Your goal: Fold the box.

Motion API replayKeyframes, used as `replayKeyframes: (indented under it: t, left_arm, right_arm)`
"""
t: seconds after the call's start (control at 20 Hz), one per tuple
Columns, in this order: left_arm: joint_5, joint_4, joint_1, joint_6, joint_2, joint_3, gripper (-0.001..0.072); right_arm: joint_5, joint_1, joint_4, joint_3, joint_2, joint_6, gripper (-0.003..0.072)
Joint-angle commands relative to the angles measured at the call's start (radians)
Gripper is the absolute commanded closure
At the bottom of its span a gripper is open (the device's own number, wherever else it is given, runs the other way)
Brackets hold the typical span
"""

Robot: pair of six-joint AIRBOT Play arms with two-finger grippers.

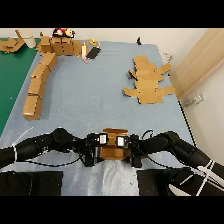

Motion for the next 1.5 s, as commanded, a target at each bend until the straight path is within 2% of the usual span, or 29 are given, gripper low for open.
replayKeyframes:
  t: [0.0, 0.65, 0.7, 0.75, 0.9, 1.15, 1.35, 1.45]
  left_arm:
    - [0.001, 0.000, -0.001, 0.000, 0.000, 0.001, 0.0116]
    - [0.001, 0.000, 0.000, 0.000, 0.000, 0.001, 0.0116]
    - [0.001, 0.000, -0.001, 0.000, 0.000, 0.001, 0.0116]
    - [0.000, 0.000, 0.000, 0.000, 0.000, 0.001, 0.0117]
    - [0.000, 0.000, 0.000, 0.000, 0.000, 0.001, 0.0116]
    - [0.001, 0.000, 0.000, 0.000, -0.001, 0.001, 0.0116]
    - [0.000, 0.000, 0.000, 0.000, 0.000, 0.001, 0.0116]
    - [0.001, 0.000, -0.001, 0.000, 0.000, 0.001, 0.0116]
  right_arm:
    - [0.000, 0.001, 0.000, 0.000, 0.001, 0.000, 0.0229]
    - [-0.008, 0.001, 0.005, 0.000, 0.001, 0.001, 0.0229]
    - [-0.008, 0.001, 0.013, 0.001, 0.002, 0.001, 0.0156]
    - [-0.008, 0.001, 0.015, 0.007, 0.003, 0.011, -0.0024]
    - [-0.006, -0.001, 0.000, 0.026, 0.013, 0.066, -0.0025]
    - [-0.022, -0.001, -0.158, 0.030, 0.055, 0.195, -0.0025]
    - [-0.157, -0.001, -0.277, 0.038, 0.156, 0.274, -0.0024]
    - [-0.178, 0.000, -0.272, 0.041, 0.217, 0.274, -0.0024]
